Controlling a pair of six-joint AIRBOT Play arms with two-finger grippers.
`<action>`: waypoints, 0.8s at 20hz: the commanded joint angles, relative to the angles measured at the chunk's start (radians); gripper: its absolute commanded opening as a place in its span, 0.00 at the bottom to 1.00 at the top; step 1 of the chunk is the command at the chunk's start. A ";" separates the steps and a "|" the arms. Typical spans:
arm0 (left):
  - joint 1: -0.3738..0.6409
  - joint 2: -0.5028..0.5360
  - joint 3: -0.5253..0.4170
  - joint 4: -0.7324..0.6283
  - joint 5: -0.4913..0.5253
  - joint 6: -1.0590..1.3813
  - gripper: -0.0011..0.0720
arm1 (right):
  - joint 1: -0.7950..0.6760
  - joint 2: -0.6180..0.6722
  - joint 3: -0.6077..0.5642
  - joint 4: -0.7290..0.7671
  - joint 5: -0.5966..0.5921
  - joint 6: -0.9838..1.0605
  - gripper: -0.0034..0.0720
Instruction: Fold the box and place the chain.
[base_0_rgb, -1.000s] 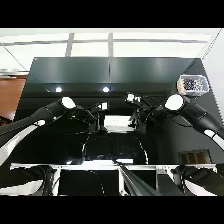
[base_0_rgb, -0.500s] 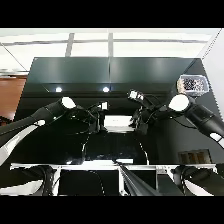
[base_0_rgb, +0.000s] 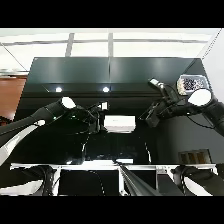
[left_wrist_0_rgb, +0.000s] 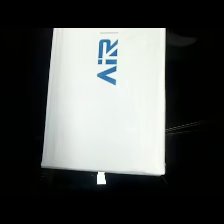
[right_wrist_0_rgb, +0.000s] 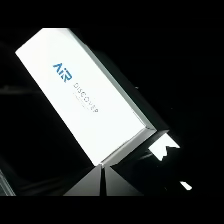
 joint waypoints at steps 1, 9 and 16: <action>-0.001 0.000 0.000 0.000 0.001 0.000 0.55 | -0.087 0.003 -0.029 0.126 0.042 0.049 0.07; -0.001 0.000 0.000 0.001 0.001 0.000 0.55 | -0.123 0.002 -0.186 0.331 -0.034 0.050 0.07; -0.001 0.000 0.000 0.001 0.001 0.000 0.55 | -0.087 -0.079 -0.192 0.473 -0.071 0.102 0.07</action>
